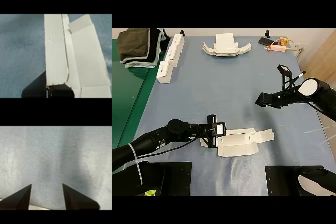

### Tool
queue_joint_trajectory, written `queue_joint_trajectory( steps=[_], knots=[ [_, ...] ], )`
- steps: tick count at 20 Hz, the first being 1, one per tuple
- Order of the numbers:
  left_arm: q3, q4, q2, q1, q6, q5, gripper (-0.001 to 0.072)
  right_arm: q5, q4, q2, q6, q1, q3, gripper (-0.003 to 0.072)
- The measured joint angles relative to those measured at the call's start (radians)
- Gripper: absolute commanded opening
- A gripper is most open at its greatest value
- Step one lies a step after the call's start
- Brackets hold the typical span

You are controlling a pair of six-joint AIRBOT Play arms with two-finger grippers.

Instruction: Fold the box.

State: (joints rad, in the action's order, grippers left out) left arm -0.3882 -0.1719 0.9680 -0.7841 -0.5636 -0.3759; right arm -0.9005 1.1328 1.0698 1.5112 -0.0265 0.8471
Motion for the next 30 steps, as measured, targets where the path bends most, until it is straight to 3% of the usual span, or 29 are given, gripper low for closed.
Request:
queue_joint_trajectory(
  steps=[11, 19, 30],
  knots=[
    [0.015, -0.006, 0.018, -0.019, 0.083, 0.018, 0.0013, -0.034, -0.006, 0.000, 0.000, 0.000, 0.000, 0.0585],
    [0.018, -0.010, 0.003, -0.018, 0.093, -0.032, 0.0013, -0.061, -0.006, 0.000, 0.000, 0.000, 0.000, 0.0585],
    [0.006, -0.034, -0.017, 0.086, 0.093, -0.163, 0.0013, -0.062, -0.006, 0.008, 0.000, 0.000, 0.000, 0.0585]
  ],
)
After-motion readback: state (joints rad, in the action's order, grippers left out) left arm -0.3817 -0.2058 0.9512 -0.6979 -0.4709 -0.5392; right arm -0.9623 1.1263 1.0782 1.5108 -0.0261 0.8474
